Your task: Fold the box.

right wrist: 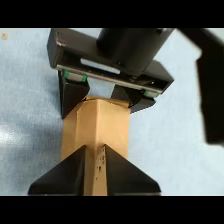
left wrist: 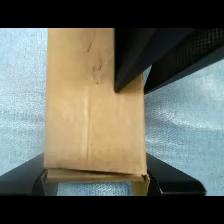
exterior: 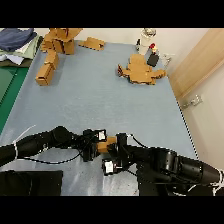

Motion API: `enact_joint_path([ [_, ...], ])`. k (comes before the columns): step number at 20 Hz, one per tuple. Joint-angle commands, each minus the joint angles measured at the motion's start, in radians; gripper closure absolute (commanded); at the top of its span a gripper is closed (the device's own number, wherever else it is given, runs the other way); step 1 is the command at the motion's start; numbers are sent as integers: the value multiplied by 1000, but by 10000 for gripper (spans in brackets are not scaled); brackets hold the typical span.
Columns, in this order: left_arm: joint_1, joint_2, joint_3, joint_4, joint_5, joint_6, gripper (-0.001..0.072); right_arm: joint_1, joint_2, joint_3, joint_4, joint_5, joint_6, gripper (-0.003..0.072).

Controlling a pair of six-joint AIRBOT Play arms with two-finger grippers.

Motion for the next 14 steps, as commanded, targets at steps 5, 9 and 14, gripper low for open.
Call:
enact_joint_path([
  [5,0,0,0,1,-4,1,183,6,28,1,-34,2,3,562],
  [9,0,0,0,1,-4,1,183,6,21,1,-57,9,4,588],
  [14,0,0,0,1,-4,1,183,6,0,0,-15,14,3,587],
])
